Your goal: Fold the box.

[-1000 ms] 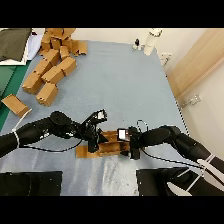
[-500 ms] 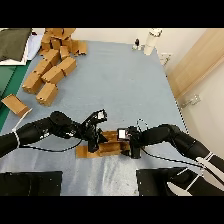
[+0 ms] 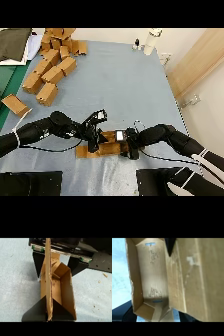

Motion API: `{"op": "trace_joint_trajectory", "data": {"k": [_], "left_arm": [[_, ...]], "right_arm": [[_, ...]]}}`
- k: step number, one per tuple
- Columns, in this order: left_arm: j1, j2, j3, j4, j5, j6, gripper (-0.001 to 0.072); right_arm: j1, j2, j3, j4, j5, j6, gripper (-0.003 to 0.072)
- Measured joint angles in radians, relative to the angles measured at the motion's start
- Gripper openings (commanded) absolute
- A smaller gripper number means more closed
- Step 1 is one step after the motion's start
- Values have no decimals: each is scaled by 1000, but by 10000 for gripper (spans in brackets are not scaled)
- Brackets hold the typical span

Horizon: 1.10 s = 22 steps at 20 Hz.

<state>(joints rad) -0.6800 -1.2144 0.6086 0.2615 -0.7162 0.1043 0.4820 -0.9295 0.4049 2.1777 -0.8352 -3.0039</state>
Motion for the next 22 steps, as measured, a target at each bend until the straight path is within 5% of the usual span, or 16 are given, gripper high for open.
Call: {"op": "trace_joint_trajectory", "data": {"k": [4,6,12,22], "left_arm": [[0,0,0,0,0,0,11],[0,0,0,0,0,0,11],[0,0,0,0,-1,0,11],[0,0,0,0,0,0,11]], "right_arm": [[11,-17,-2,4,0,0,684],[15,-20,-4,4,-1,-1,584],[18,-31,-5,10,-3,-1,497],[18,-48,-5,17,-8,-2,497]]}}
